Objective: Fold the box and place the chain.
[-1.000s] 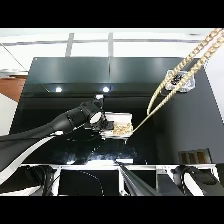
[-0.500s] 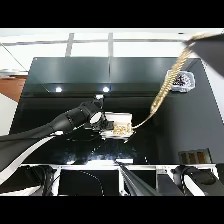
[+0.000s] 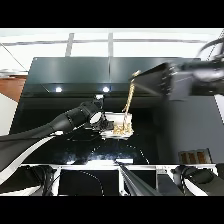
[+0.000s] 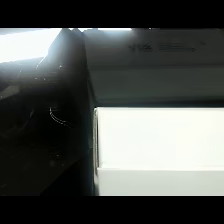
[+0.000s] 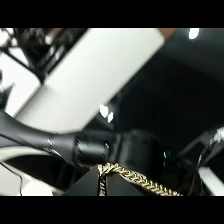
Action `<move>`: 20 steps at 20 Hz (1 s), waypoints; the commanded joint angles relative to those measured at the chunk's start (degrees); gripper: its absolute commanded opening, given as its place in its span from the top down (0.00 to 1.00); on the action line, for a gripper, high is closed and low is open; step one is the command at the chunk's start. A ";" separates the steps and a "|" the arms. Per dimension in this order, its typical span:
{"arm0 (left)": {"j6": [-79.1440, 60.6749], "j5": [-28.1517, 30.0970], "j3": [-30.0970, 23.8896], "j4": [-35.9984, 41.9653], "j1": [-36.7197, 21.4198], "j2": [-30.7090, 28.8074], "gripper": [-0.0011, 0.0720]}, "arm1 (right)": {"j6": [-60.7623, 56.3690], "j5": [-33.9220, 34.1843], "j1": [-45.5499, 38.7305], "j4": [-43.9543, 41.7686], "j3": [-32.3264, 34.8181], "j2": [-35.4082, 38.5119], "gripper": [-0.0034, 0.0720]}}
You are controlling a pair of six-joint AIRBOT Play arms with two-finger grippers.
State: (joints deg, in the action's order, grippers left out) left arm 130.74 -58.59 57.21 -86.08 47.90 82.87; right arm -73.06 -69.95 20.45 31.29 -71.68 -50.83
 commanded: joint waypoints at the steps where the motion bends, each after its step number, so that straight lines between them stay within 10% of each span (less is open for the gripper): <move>1: -0.02 -0.02 0.04 0.00 0.02 -0.02 0.94 | -0.02 0.85 3.02 3.15 4.13 -2.56 0.89; 10: -0.02 -0.15 0.04 0.00 0.02 -0.02 0.94 | -2.64 8.85 3.74 8.57 22.91 -3.39 0.89; 14: -0.02 -0.15 0.04 -0.02 0.02 -0.02 0.94 | -2.64 5.49 1.68 12.22 22.88 -3.34 0.17; 20: 0.00 -0.61 0.07 -0.07 0.00 -0.02 0.94 | 16.17 -2.03 -15.43 31.36 26.27 2.34 0.17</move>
State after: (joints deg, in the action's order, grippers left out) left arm 130.74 -58.92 57.21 -86.08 47.90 82.87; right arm -68.29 -67.68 11.60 53.93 -48.23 -50.50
